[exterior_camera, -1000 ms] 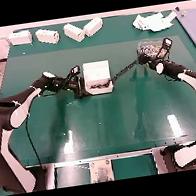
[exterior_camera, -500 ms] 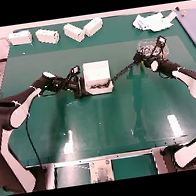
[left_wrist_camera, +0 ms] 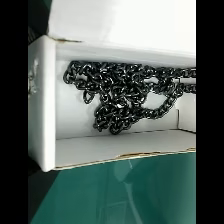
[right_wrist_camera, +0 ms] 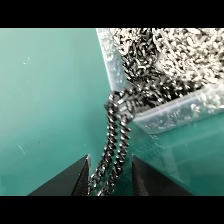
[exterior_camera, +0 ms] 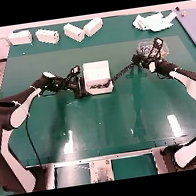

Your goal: Fold the box and place the chain.

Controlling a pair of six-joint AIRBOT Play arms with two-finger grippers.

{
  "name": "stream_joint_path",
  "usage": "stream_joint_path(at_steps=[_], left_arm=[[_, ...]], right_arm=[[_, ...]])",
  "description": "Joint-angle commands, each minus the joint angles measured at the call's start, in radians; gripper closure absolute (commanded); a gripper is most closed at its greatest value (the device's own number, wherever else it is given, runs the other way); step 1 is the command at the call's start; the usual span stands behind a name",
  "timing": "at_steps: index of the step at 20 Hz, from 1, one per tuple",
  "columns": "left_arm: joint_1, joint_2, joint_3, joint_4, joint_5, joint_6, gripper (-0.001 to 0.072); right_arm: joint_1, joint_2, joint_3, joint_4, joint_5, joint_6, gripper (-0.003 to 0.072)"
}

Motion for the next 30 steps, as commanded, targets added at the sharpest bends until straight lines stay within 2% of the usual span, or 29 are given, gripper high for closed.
stream_joint_path(at_steps=[1,7,8,12,19,26,30], left_arm=[[0.0,0.0,0.001,0.0,-0.001,0.0,0.0241],[0.0,0.0,0.001,0.0,-0.001,0.0,0.0241],[0.0,0.0,0.001,0.0,-0.001,0.0,0.0241],[0.0,0.0,0.001,0.0,-0.001,-0.001,0.0241],[0.0,0.0,0.001,0.0,-0.001,-0.001,0.0241],[0.0,0.0,0.001,0.0,-0.001,-0.001,0.0241],[0.0,0.0,0.001,0.0,-0.001,-0.001,0.0241]], right_arm=[[0.0,-0.009,0.008,0.0,0.004,0.0,0.0405],[-0.011,-0.012,0.008,-0.001,0.006,-0.001,0.0655],[-0.015,-0.011,0.008,-0.003,0.003,-0.001,0.0674],[-0.005,0.051,0.008,-0.006,-0.053,-0.002,0.0675],[0.072,0.322,0.008,-0.03,-0.014,-0.129,0.0675],[0.315,0.684,0.008,-0.03,-0.014,-0.39,0.0676],[0.462,0.792,0.008,-0.03,-0.014,-0.479,0.0676]])
